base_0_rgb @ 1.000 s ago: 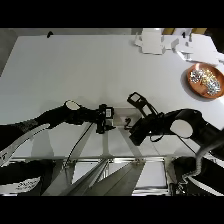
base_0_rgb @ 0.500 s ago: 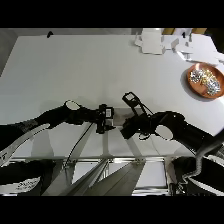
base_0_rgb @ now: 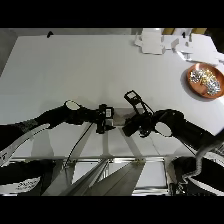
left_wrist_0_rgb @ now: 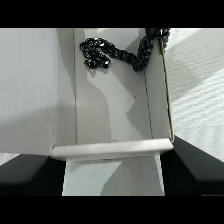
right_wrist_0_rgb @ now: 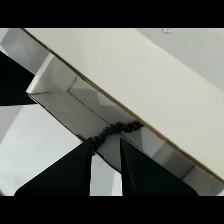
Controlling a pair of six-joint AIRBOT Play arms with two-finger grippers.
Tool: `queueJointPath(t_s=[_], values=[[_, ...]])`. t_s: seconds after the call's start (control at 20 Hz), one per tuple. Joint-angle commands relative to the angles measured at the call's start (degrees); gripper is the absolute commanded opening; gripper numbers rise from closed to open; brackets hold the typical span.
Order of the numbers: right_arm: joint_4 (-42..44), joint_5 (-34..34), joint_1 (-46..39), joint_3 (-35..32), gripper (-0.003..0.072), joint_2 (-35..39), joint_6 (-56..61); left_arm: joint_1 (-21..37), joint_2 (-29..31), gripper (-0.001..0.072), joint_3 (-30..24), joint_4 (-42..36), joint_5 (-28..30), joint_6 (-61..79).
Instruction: Fold the box and place the chain.
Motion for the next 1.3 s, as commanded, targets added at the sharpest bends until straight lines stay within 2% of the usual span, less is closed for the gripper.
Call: queueJointPath(t_s=[0.0, 0.45, 0.5, 0.65, 0.7, 0.75, 0.85, 1.05, 1.25], values=[[1.31, 1.86, -0.04, 0.07, 0.0221, -0.04, -0.02, 0.00, 0.04, 0.0133, 0.00, 0.00, 0.00, 0.00], [1.66, 1.57, -0.04, 0.07, 0.0212, -0.76, -0.46, 0.00, 0.04, 0.0133, 0.00, 0.00, 0.00, 0.00], [1.68, 1.49, -0.04, 0.07, 0.0165, -0.74, -0.59, 0.00, 0.04, 0.0133, 0.00, 0.02, 0.00, 0.00], [4.33, 1.11, -0.04, 0.07, 0.0142, -0.74, -4.39, 0.00, 0.07, 0.0133, 0.00, 0.00, 0.00, 0.00], [5.49, 1.07, -0.04, 0.07, 0.0076, -0.74, -6.03, 0.00, 0.04, 0.0133, 0.00, 0.02, 0.00, 0.00], [5.92, 1.09, -0.07, 0.07, 0.0044, -0.74, -6.75, 0.00, 0.04, 0.0133, 0.00, 0.02, 0.02, 0.00], [5.88, 1.38, -0.07, 0.07, 0.0020, -0.74, -7.32, 0.00, 0.04, 0.0133, 0.00, 0.02, 0.00, 0.00], [3.48, 2.38, -1.77, 1.70, 0.0019, 0.66, -7.76, 0.00, 0.04, 0.0133, 0.00, 0.02, 0.00, 0.00], [-1.70, 7.63, -6.27, 4.83, 0.0019, 4.42, -7.54, 0.00, 0.04, 0.0133, 0.00, 0.02, -0.02, 0.00]])
